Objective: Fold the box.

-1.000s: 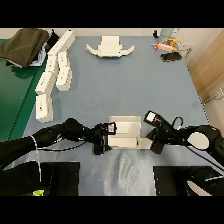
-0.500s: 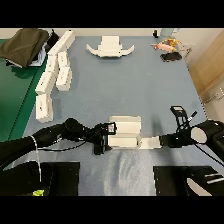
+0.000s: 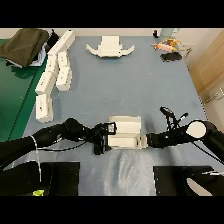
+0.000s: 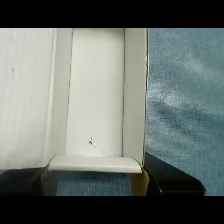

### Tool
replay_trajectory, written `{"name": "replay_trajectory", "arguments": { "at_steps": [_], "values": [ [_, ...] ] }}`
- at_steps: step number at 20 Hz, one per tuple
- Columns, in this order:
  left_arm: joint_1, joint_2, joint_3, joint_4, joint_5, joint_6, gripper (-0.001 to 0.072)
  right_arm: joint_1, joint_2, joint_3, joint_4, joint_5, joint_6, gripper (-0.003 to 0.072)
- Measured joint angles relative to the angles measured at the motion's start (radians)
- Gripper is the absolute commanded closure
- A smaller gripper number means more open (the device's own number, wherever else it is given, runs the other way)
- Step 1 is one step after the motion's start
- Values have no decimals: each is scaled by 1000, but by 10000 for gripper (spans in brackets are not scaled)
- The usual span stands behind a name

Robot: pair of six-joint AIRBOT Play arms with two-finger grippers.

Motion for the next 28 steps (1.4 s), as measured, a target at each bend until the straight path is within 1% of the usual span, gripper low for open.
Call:
{"name": "replay_trajectory", "arguments": {
  "at_steps": [1,3,4,5,9,10,11,12,14,15,16,17,20,23,25,28],
  "values": [
    [0,0,0,0,0,0,178,0,7,10,8,-6,-7,653],
    [0,0,0,0,0,0,178,0,18,30,12,-15,-19,506],
    [0,0,0,0,0,0,178,0,23,37,13,-19,-23,410],
    [0,0,0,0,0,0,178,0,25,42,13,-21,-26,382],
    [0,0,0,0,0,0,178,0,30,52,18,-25,-33,381],
    [0,0,0,0,0,0,178,0,31,53,19,-26,-34,302],
    [0,0,0,0,0,0,178,0,31,54,19,-26,-35,129],
    [0,0,0,0,0,0,178,1,30,54,20,-26,-36,102],
    [0,0,0,0,0,0,178,11,20,55,27,-27,-37,106],
    [0,0,0,0,0,0,178,22,8,55,28,-28,-37,119],
    [0,0,0,0,0,0,178,34,-8,55,29,-34,-39,218],
    [0,0,0,0,0,0,178,50,-28,55,32,-43,-39,251],
    [0,0,0,0,0,0,178,105,-98,66,34,-87,-39,251],
    [0,0,0,0,0,0,178,165,-180,109,21,-113,-20,252],
    [0,0,0,0,0,0,178,215,-233,151,-31,-116,40,252],
    [0,0,0,1,0,0,178,311,-306,230,-177,-90,211,252]
  ]
}}
